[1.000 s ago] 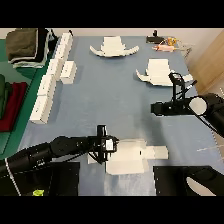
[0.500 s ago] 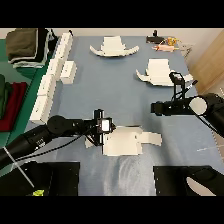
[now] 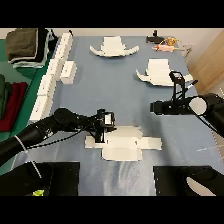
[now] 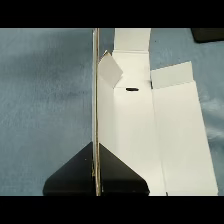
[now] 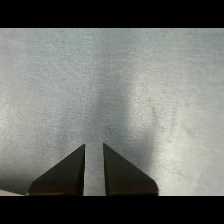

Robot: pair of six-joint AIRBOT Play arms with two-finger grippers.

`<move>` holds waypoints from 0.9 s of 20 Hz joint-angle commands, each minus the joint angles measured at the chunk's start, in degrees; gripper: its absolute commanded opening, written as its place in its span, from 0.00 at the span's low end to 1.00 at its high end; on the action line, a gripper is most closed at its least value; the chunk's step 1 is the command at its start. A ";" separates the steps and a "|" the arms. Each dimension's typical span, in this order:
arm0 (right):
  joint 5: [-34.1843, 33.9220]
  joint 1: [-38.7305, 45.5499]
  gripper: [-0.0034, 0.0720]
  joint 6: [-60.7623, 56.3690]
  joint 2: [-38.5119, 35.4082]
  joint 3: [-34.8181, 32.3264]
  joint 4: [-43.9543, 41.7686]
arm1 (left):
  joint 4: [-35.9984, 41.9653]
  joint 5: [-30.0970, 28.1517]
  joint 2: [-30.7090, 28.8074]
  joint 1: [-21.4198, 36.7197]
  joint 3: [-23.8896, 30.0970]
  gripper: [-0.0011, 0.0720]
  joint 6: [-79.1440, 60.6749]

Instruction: Fold the box.

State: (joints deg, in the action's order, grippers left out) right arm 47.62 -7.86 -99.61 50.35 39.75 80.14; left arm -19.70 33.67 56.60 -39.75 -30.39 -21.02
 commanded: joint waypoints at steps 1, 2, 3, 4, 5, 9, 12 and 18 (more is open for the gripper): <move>-0.13 0.00 0.28 0.00 -0.04 -0.02 0.00 | 3.41 -1.99 0.42 0.09 -0.07 0.03 -2.21; -0.13 0.00 0.28 0.00 -0.04 -0.02 0.02 | 3.41 -3.34 0.37 0.09 -0.07 0.03 -3.13; -0.13 0.00 0.28 0.00 -0.04 -0.02 0.04 | 3.43 -4.98 0.02 0.09 -0.07 0.03 -5.01; -0.13 0.00 0.28 0.00 -0.04 -0.02 0.02 | 3.63 -6.84 -0.70 0.09 -0.09 0.03 -6.60; -0.11 0.00 0.28 0.00 -0.04 -0.02 0.02 | 4.63 -8.15 -1.46 0.09 -0.07 0.03 -6.91; -0.13 -0.02 0.28 0.00 -0.04 -0.02 -0.02 | 10.21 -12.26 -4.81 -3.30 3.67 0.03 -12.72; -0.13 -0.02 0.28 0.00 -0.04 -0.02 0.00 | 23.08 -16.90 -6.36 -8.15 8.02 0.03 -23.52; -0.13 -0.02 0.28 0.00 -0.07 -0.02 -0.04 | 27.69 -21.81 -5.97 -12.44 11.54 0.03 -29.53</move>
State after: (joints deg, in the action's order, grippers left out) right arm 47.48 -7.86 -99.61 50.35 39.75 80.14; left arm 4.99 14.94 50.59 -50.43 -20.51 -47.31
